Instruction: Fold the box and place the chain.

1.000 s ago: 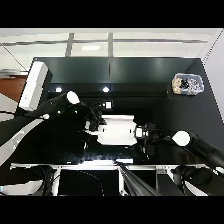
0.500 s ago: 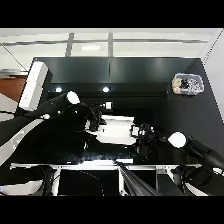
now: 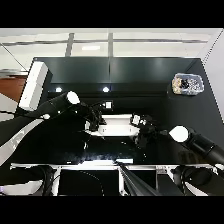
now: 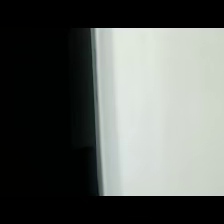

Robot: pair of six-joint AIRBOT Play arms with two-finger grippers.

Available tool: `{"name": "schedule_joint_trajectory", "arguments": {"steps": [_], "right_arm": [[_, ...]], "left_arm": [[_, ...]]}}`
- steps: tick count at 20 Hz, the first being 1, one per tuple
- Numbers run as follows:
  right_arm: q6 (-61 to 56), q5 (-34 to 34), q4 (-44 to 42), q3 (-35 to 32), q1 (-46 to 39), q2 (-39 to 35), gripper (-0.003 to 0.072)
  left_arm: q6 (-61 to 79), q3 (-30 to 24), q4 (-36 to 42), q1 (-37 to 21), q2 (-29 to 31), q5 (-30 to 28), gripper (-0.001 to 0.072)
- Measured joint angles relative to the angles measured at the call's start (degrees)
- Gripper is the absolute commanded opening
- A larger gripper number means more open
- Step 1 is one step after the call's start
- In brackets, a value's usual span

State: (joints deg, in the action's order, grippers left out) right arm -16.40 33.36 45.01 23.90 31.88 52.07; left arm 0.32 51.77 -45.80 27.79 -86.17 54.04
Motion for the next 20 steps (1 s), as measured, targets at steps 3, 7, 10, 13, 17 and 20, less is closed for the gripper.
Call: {"name": "schedule_joint_trajectory", "arguments": {"steps": [3,7,10,13,17,20], "right_arm": [[0.66,0.02,1.29,1.05,-0.72,0.0,0.0708],[2.78,0.68,2.14,1.51,-1.75,0.0,0.0708],[3.37,0.96,2.25,1.62,-4.26,0.0,0.0707],[5.6,2.12,0.81,1.62,-6.32,0.35,0.0707],[12.74,3.54,-5.51,1.62,-7.63,2.58,0.0707],[19.08,4.59,-11.58,1.62,-8.72,4.66,0.0707]], "left_arm": [[-0.33,0.0,0.0,0.0,0.0,0.0,0.003],[-0.52,0.0,-0.02,0.0,0.0,0.0,0.003],[-0.55,0.0,0.0,0.0,0.0,0.0,0.003],[-0.55,0.0,0.0,0.0,-0.02,0.0,0.003],[-0.55,0.0,0.0,0.0,-0.02,0.0,0.003],[-0.57,0.0,0.0,0.0,-0.02,0.0,0.003]]}}
